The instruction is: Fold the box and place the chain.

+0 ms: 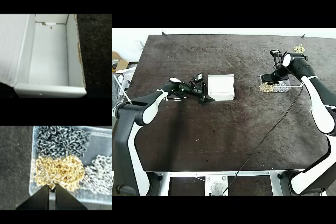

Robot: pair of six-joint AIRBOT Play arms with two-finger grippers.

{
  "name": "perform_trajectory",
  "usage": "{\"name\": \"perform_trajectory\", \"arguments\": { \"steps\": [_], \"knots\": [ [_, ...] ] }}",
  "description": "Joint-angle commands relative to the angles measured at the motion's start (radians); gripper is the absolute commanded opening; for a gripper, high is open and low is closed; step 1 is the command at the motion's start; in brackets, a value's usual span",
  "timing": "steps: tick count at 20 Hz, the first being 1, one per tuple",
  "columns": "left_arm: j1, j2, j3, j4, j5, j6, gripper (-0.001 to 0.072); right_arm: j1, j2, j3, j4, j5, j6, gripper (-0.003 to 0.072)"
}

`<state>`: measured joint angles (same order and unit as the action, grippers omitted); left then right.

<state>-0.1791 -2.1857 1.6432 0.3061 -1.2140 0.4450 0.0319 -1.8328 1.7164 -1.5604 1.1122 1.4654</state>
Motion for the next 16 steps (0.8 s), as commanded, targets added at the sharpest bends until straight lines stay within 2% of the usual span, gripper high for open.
{"name": "perform_trajectory", "arguments": {
  "steps": [1,3,5,16],
  "knots": [
    [0.000,0.000,0.000,0.000,0.000,0.000,0.0412,0.002,0.058,0.001,-0.006,0.017,0.000,0.0004],
    [0.000,0.000,0.000,0.000,0.000,0.000,0.0412,0.001,0.077,0.001,-0.006,0.017,0.000,0.0005],
    [0.000,0.000,0.000,0.000,0.000,0.000,0.0412,0.001,0.063,-0.001,-0.006,0.017,0.000,0.0049],
    [0.000,0.000,0.000,0.000,0.000,0.000,0.0412,0.001,-0.066,-0.002,0.005,0.017,0.000,0.0052]
  ]
}}
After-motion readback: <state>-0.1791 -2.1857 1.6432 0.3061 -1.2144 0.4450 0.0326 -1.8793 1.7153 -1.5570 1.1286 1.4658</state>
